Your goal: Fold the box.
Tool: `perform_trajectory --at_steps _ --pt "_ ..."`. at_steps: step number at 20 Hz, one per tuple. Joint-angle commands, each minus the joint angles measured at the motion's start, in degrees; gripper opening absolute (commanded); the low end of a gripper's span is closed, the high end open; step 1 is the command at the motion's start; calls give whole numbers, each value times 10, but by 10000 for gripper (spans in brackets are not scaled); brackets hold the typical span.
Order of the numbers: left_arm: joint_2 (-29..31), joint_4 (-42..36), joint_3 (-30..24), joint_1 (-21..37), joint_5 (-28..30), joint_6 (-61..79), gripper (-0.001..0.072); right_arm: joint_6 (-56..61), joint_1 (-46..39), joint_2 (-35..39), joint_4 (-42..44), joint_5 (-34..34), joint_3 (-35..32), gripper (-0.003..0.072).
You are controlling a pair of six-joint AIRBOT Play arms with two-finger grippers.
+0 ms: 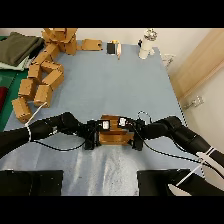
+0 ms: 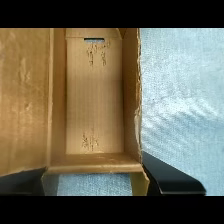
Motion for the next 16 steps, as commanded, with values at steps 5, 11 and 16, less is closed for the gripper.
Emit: perform_trajectory --at_steps 5,11,16 --pt "0 0 0 0 0 0 452 -42 0 -8 46 26 0 591" --pt "0 0 0 0 0 0 452 -83 22 -8 90 17 0 82" --pt "0 0 0 0 0 0 452 -124 22 -23 110 41 0 23"
